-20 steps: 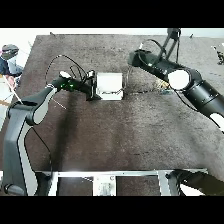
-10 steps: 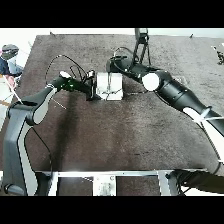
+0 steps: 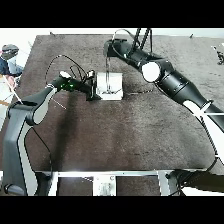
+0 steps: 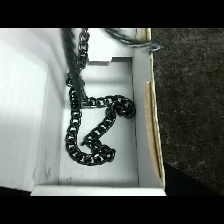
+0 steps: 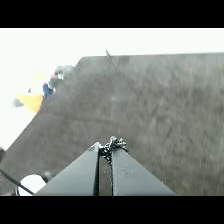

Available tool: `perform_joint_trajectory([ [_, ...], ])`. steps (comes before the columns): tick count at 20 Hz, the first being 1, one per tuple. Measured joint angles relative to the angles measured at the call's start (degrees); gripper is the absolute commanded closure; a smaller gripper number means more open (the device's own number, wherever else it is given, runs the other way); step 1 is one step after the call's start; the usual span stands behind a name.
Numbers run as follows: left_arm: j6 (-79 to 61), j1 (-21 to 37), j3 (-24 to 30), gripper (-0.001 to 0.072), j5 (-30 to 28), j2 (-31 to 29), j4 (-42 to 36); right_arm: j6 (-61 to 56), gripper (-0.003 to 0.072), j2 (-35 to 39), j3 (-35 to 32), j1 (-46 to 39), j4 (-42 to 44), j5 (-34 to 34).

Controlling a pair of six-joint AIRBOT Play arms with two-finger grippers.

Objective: Fold the box and place the chain.

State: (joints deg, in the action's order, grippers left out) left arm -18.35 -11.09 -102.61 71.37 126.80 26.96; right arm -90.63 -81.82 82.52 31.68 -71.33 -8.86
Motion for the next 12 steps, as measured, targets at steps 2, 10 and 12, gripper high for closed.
perform_joint_trajectory([
  [2,0.0,0.0,0.0,0.0470,0.0,0.0,0.0,0.0,0.0677,-0.2,0.9,0.0,-1.1,-1.6],
  [10,0.0,0.0,0.0,0.0470,0.0,0.0,0.0,0.0,0.0347,-1.6,-3.7,-2.7,-4.9,-14.5],
  [12,0.0,0.0,0.0,0.0470,0.0,0.0,0.0,-0.3,0.0348,-1.7,-5.9,-5.4,-5.8,-17.3],
])
